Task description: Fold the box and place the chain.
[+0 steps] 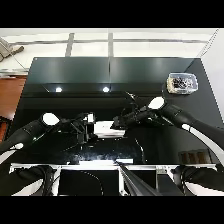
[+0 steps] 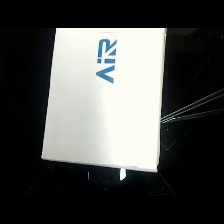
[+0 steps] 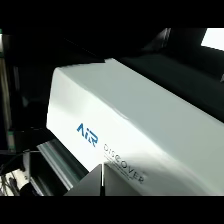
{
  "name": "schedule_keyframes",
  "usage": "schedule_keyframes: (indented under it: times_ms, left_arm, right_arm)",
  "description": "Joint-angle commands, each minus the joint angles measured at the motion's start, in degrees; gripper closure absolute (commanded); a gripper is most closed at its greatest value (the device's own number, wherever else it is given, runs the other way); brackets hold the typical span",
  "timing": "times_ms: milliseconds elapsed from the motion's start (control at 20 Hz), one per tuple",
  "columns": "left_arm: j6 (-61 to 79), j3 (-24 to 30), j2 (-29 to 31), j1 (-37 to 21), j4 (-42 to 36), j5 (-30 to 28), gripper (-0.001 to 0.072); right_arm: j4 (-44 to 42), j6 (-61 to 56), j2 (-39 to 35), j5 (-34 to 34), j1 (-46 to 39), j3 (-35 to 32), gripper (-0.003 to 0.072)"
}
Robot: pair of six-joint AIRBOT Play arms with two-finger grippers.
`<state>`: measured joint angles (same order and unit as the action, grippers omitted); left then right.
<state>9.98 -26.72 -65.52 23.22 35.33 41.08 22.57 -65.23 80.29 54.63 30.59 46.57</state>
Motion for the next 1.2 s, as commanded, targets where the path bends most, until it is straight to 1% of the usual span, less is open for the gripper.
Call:
schedule_keyframes:
  times_ms: [0, 250, 350, 450, 550, 600, 700, 750, 800, 850, 1000, 1050, 1150]
  left_arm:
    - [0.0, 0.0, 0.0, 0.0, 0.0, -0.2, 0.0361]
    - [0.0, 0.0, 0.0, 0.0, 0.0, -0.2, 0.0361]
    - [0.0, -0.1, 0.0, 0.0, 0.0, -0.2, 0.0361]
    - [0.0, -0.2, 0.0, 0.0, 0.0, -0.1, 0.0361]
    - [0.0, -0.3, 0.0, 0.0, 0.0, -0.2, 0.0361]
    - [0.0, -0.5, 0.0, 0.0, 0.2, -0.2, 0.036]
    - [-0.1, -1.5, 0.0, 0.0, 0.4, -0.1, 0.0357]
    - [-1.3, -2.1, 0.2, 0.0, 0.5, 0.0, 0.0333]
    - [-2.2, -2.7, 0.7, 0.0, 0.9, 0.0, 0.0153]
    - [-3.4, -3.4, 1.4, 0.0, 1.8, -0.2, -0.0004]
    - [-11.8, -5.3, 5.4, 0.0, 9.7, 0.5, -0.0005]
    - [-16.3, -5.8, 6.8, -0.3, 12.6, 2.1, -0.0005]
    - [-21.4, -7.1, 9.5, -0.9, 15.5, 9.2, -0.0005]
  right_arm:
    - [3.3, -0.1, 1.5, -1.0, 0.7, 0.0, 0.0673]
    - [3.4, 0.5, 1.5, -1.1, 0.6, 0.0, 0.0673]
    - [3.5, 2.5, 1.2, 0.2, 0.3, 0.5, 0.0673]
    - [2.8, 6.6, -0.2, 7.1, -1.8, 2.6, 0.0673]
    - [3.1, 7.2, -3.4, 14.8, -5.7, 5.3, 0.0673]
    - [3.5, 7.1, -5.8, 17.0, -8.2, 6.4, 0.0673]
    - [4.2, 6.6, -11.3, 17.6, -13.7, 6.9, 0.0674]
    - [4.8, 6.1, -13.9, 17.7, -16.5, 6.9, 0.0673]
    - [5.7, 5.4, -16.5, 17.8, -19.5, 6.9, 0.0673]
    - [6.1, 4.9, -18.8, 18.5, -22.2, 6.9, 0.0673]
    - [7.6, 4.6, -23.0, 21.4, -28.1, 6.9, 0.0673]
    - [8.7, 4.6, -23.7, 21.7, -29.2, 6.9, 0.0673]
    - [10.7, 4.6, -24.1, 21.6, -30.7, 6.9, 0.0673]
